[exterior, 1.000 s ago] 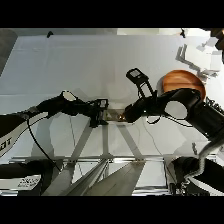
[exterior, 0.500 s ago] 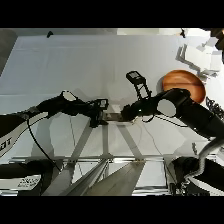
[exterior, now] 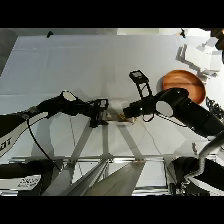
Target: Fold the box and place the chain.
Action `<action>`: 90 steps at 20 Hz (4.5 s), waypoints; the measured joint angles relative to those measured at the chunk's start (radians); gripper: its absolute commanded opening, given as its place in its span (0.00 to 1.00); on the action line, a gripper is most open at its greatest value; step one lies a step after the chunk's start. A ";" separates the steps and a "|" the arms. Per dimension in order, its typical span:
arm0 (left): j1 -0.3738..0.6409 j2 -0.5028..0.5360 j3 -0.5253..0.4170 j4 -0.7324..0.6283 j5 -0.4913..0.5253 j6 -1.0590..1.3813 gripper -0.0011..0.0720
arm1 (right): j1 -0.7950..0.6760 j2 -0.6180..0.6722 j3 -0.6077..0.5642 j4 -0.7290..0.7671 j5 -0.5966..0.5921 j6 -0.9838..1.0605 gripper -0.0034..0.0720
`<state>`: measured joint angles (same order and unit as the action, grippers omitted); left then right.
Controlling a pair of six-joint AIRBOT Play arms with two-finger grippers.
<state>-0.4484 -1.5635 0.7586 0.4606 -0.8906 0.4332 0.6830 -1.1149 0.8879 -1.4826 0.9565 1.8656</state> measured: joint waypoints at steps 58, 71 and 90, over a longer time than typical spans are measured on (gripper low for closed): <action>0.000 0.000 0.000 0.000 0.000 0.000 0.49 | -0.472 -0.358 -0.047 0.571 0.081 -2.057 0.46; 0.000 0.000 0.000 0.000 0.000 0.000 0.49 | -0.471 -0.293 -0.047 0.562 0.123 -1.913 0.06; 0.000 0.000 0.000 0.000 0.000 0.000 0.49 | -0.312 0.062 -0.047 0.996 0.177 -1.627 0.06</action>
<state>-0.4488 -1.5635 0.7586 0.4606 -0.8909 0.4332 0.3710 -1.0527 0.8410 -0.4866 1.1332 0.2390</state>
